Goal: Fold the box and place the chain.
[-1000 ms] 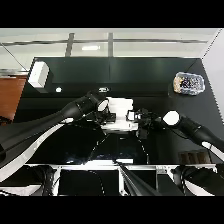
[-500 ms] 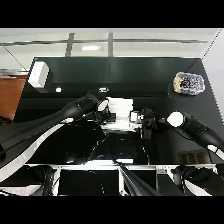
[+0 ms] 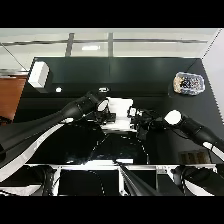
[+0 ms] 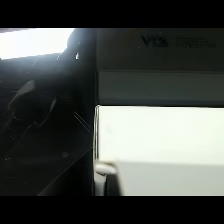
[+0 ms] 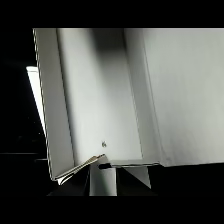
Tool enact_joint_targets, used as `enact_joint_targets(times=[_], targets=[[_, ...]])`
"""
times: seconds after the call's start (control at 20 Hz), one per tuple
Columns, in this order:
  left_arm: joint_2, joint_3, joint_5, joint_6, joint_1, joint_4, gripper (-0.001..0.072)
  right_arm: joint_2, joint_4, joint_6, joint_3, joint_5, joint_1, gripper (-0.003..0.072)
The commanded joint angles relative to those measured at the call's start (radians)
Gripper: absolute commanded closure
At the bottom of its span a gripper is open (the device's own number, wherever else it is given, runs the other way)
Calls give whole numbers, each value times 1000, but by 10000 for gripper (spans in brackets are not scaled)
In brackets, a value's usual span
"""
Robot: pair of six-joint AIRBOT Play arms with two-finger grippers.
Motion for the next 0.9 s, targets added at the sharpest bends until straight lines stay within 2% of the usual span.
enact_joint_targets(times=[0.0, 0.35, 0.4, 0.45, 0.5, 0.55, 0.6, 0.65, 0.7, 0.75, 0.8, 0.85], targets=[[0, 0, 2, 0, 0, 0, 683, -24, 75, 0, 0, -45, 23, 489], [0, 0, 2, 0, 0, 0, 683, -53, 111, 0, 0, -55, 24, 487], [0, 0, 2, 0, 0, 0, 683, -53, 119, 0, 0, -62, 24, 353], [0, 0, 3, 0, 0, 0, 682, -53, 118, 0, 0, -62, 24, 308], [0, 0, 3, 0, 0, 0, 682, -53, 117, 0, 0, -61, 24, 309], [0, 0, 3, 0, 0, 0, 682, -53, 117, 2, 0, -56, 24, 460], [0, 0, 3, 0, 0, 0, 683, -53, 117, 19, 0, -58, 24, 494], [0, 0, 3, 0, 0, 0, 683, -53, 117, 27, 0, -58, 24, 362], [0, 0, 3, 0, 0, 0, 683, -53, 117, 27, 0, -57, 24, 331], [0, 0, 3, 0, 0, 0, 682, -53, 116, 32, 0, -55, 24, 527], [0, 0, 3, 0, 0, 0, 683, -49, 113, 71, 2, -55, 20, 574], [0, 0, 3, 0, 0, 0, 683, -35, 95, 158, 8, -40, 10, 688]])
